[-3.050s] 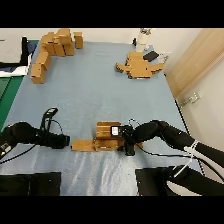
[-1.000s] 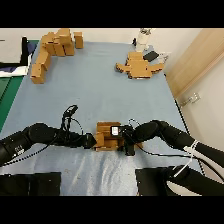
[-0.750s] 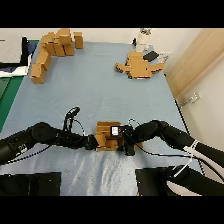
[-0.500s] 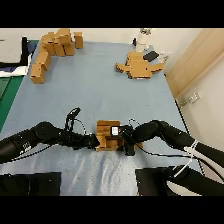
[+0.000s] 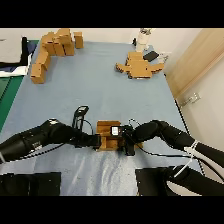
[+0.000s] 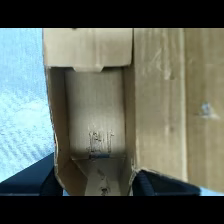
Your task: Fold the box.
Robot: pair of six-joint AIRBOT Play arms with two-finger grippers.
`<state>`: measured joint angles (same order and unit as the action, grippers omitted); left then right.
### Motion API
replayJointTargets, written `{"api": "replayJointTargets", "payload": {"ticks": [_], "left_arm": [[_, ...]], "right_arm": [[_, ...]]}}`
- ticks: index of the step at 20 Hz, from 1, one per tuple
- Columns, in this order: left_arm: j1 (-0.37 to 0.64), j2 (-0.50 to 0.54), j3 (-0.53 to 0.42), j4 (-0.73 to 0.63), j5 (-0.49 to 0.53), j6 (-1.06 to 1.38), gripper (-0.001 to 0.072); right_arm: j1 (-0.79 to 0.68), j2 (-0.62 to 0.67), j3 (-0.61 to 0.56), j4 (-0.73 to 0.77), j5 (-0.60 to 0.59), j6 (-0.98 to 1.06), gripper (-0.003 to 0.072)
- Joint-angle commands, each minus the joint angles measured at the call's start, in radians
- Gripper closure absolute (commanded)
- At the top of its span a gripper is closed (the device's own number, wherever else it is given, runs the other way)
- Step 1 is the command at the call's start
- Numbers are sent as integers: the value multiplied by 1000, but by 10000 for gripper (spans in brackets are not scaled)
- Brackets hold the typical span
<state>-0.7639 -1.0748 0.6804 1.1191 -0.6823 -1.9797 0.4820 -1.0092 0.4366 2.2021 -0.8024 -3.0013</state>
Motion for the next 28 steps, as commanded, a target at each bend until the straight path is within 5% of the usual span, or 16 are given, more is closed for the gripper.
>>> {"api": "replayJointTargets", "payload": {"ticks": [1, 6, 16, 17, 19, 20, 26, 27, 28], "left_arm": [[-84, -83, 83, 150, -55, -198, 123], [-172, -177, 222, 376, -221, -412, 123], [-234, -311, 330, 420, -298, -484, 125], [-234, -312, 330, 425, -304, -506, 183], [-237, -311, 330, 422, -291, -505, 614], [-245, -311, 330, 422, -277, -505, 681], [-277, -311, 330, 422, -287, -504, 675], [-277, -309, 331, 422, -296, -504, 636], [-277, -306, 331, 422, -304, -505, 401]], "right_arm": [[0, 0, 1, 0, 0, 0, 186], [0, 0, 1, 0, 0, 0, 186], [0, 0, 1, 0, 0, 0, 186], [0, 0, 1, 0, 0, 0, 186], [0, 0, 0, 0, 0, 0, 186], [0, 0, 0, 0, 0, 0, 186], [0, 0, 1, 0, 0, 0, 186], [0, 0, 1, 0, 0, 0, 186], [0, 0, 1, 0, 0, 0, 186]]}}
